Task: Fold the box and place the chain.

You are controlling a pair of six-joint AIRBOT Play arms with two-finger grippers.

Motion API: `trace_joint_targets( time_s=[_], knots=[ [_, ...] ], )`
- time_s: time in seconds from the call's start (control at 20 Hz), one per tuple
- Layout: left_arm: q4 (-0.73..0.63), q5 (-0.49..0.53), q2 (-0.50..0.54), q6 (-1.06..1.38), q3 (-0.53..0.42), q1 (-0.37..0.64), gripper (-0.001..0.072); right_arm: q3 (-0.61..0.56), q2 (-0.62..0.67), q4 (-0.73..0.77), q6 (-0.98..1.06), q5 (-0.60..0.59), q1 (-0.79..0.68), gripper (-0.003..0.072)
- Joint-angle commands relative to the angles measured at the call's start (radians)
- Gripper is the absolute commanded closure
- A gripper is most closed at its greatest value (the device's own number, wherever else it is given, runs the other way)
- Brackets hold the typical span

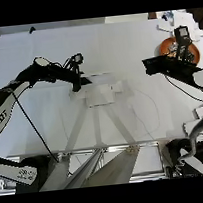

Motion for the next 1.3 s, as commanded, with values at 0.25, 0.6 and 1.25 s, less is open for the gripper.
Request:
trace_joint_targets(
  time_s=[0.25,0.6,1.25],
  knots=[
    [0.048,-0.056,-0.008,0.026,0.0,-0.002,0.0708,0.0,0.001,0.0,0.0,0.0,0.0,0.039],
    [0.086,-0.017,-0.013,0.008,-0.001,-0.024,0.0706,0.001,0.001,0.0,0.0,0.0,0.0,0.039],
    [0.09,-0.019,-0.021,0.007,-0.001,-0.024,0.0699,0.0,0.001,0.0,0.0,0.0,0.0,0.039]
  ],
)
